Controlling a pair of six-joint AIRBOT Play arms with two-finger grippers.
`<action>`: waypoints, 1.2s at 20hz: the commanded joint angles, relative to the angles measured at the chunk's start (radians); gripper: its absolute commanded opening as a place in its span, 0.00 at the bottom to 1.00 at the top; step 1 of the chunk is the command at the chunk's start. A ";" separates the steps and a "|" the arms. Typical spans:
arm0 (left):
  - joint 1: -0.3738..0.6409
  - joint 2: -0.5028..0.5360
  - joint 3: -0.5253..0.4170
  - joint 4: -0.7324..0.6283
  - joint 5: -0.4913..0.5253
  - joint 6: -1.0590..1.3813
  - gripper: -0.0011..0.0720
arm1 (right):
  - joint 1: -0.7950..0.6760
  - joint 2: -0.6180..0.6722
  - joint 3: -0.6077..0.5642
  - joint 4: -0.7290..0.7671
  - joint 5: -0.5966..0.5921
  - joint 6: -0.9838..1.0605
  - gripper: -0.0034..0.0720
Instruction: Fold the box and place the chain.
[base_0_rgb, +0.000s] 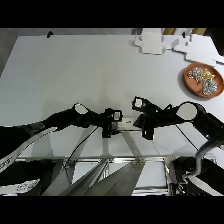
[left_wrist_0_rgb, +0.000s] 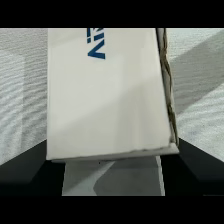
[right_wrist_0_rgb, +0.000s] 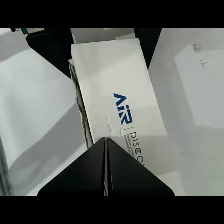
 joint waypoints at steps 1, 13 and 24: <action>0.000 0.001 0.000 0.000 0.000 0.000 0.39 | 0.001 -0.031 0.000 -0.003 0.009 0.000 0.08; 0.000 0.001 0.000 0.000 0.001 0.000 0.39 | 0.001 -0.085 -0.002 -0.024 0.019 0.004 0.08; 0.000 0.001 0.000 0.000 0.000 0.000 0.39 | 0.000 -0.054 -0.005 -0.016 0.011 0.005 0.08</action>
